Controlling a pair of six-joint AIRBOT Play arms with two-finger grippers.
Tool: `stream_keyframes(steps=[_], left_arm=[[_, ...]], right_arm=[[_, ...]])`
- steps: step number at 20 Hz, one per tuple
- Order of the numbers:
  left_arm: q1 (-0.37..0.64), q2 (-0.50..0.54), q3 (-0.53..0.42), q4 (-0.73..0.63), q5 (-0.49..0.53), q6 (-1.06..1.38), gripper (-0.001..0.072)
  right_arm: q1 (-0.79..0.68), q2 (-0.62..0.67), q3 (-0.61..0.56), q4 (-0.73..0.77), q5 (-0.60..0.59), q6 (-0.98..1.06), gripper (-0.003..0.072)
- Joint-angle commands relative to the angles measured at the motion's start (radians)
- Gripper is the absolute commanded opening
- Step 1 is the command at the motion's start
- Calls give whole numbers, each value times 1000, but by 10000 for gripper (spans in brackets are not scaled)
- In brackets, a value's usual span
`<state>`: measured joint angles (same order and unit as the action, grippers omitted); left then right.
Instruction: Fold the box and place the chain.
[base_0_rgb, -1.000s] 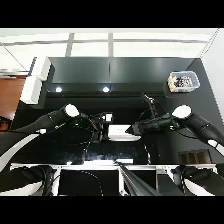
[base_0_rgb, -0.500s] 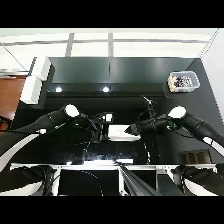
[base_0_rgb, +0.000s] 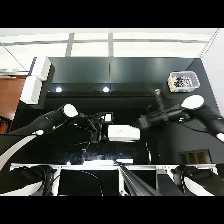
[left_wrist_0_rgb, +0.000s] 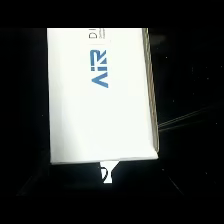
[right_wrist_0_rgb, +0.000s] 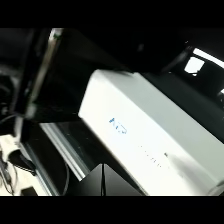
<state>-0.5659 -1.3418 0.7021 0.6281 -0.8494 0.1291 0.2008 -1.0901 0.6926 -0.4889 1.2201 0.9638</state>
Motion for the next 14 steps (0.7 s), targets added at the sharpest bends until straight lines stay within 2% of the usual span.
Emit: stream_keyframes(steps=[1, 3, 5, 8, 10, 12, 14], left_arm=[[17, 75, 1, 118, -21, -160, 714], [48, 134, 1, 203, -107, -254, 714], [74, 186, 1, 202, -186, -347, 713], [34, 202, 29, 156, -180, -466, 710], [-37, 187, 65, 154, -140, -482, 710], [-97, 154, 93, 151, -21, -481, 710], [-141, 95, 143, 114, 32, -482, 710]], right_arm=[[-175, 116, 43, -27, 173, 29, 7], [-307, 176, 43, -75, 206, 33, 7], [-418, 203, 42, -108, 216, 33, 6], [-486, 203, 41, -108, 185, 32, 7], [-485, 203, 41, -108, 172, 32, 7], [-485, 203, 41, -113, 171, 31, 7], [-485, 203, 41, -115, 170, 26, 7]])
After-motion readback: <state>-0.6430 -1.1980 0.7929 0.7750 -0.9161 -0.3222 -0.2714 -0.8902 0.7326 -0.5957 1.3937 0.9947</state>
